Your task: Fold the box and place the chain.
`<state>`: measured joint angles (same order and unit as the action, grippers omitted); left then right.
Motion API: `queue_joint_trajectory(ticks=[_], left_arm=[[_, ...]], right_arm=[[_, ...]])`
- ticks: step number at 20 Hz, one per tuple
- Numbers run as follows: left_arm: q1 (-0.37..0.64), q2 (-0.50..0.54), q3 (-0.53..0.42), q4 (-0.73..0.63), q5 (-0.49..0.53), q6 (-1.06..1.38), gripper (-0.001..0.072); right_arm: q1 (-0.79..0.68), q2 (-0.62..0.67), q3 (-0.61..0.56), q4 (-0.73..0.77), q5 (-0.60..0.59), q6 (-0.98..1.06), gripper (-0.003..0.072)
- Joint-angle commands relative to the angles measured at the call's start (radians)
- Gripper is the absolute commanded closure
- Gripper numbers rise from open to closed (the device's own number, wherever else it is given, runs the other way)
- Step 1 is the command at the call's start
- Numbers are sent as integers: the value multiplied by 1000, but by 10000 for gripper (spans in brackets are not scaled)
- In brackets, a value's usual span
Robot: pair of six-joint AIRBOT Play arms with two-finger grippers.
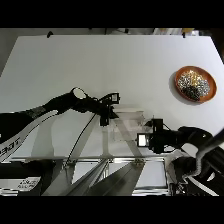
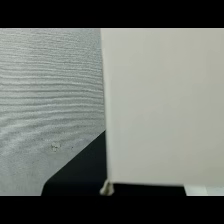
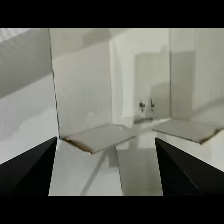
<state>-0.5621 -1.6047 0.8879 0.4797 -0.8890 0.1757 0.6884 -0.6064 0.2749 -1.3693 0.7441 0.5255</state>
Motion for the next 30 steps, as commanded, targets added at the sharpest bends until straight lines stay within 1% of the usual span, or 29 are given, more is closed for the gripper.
queue_joint_trajectory(ticks=[1,3,6,8,9,11,13,15,17,19,23,25,27,30], left_arm=[[0,0,-1,0,-2,0,701],[0,0,-1,0,-2,0,701],[0,0,-1,0,-2,0,701],[0,0,-1,0,-2,0,701],[0,0,-1,0,-2,0,701],[0,0,-1,0,-2,0,701],[0,0,-1,0,-2,0,701],[0,0,-1,0,-2,0,701],[0,0,-1,0,-2,0,701],[0,0,-1,0,-2,0,701],[0,0,-1,0,-2,0,701],[0,0,-1,0,-2,0,701],[0,0,-1,0,-2,0,701],[0,0,-1,0,-2,0,701]], right_arm=[[65,8,-69,-22,-124,-7,1],[64,-8,-70,-23,-132,0,1],[60,-34,-69,-21,-189,0,1],[-15,-52,-50,47,-200,-3,1],[-71,-67,-30,85,-178,-6,1],[-164,-106,24,100,-118,-29,1],[-224,-152,76,143,-78,-78,1],[-258,-196,109,219,-73,-177,1],[-278,-238,126,282,-74,-279,1],[-294,-264,131,306,-71,-334,1],[-335,-267,135,332,-61,-352,2],[-342,-267,149,332,-32,-352,2],[-342,-267,168,332,20,-406,3],[-348,-268,174,339,23,-432,3]])
